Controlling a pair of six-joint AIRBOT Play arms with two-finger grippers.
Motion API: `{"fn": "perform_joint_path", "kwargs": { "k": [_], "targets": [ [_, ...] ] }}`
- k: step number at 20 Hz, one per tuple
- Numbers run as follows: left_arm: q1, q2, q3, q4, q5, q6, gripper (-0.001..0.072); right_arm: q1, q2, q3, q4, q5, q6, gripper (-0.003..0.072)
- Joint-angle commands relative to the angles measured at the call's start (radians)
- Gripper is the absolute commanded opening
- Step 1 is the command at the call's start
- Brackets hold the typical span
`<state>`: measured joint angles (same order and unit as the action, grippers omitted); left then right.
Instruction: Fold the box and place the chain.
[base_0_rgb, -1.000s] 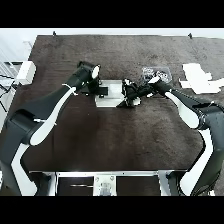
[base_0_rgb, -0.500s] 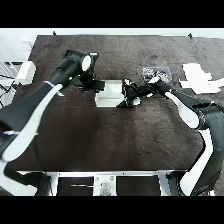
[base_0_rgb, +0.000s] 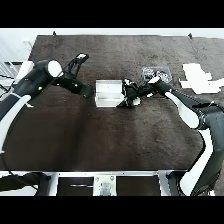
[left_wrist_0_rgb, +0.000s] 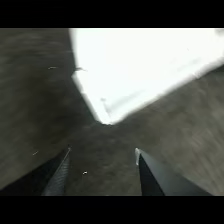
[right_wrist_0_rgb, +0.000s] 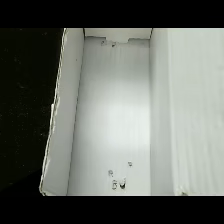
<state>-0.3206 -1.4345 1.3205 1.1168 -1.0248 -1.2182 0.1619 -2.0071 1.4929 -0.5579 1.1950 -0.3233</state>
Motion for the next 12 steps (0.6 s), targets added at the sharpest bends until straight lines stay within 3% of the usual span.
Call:
{"fn": "perform_joint_path", "kwargs": {
  "k": [1,5,8,10,12],
  "targets": [
    [0.075,0.018,-0.046,-0.210,0.019,0.276,0.0496,0.001,0.000,0.000,0.000,0.000,0.000,0.0589],
    [0.077,0.018,-0.047,-0.233,0.097,0.293,0.0496,0.001,0.000,0.000,0.000,0.000,0.000,0.0589],
    [0.080,0.007,-0.073,-0.258,0.194,0.566,0.0496,0.001,0.000,0.000,0.000,0.000,0.000,0.0589],
    [0.114,-0.037,-0.072,-0.362,0.168,0.782,0.0496,0.001,0.000,0.000,0.000,0.000,0.000,0.0589],
    [0.175,-0.093,-0.072,-0.528,0.081,1.073,0.0496,0.001,0.000,0.000,0.000,0.000,0.000,0.0589]
  ]
}}
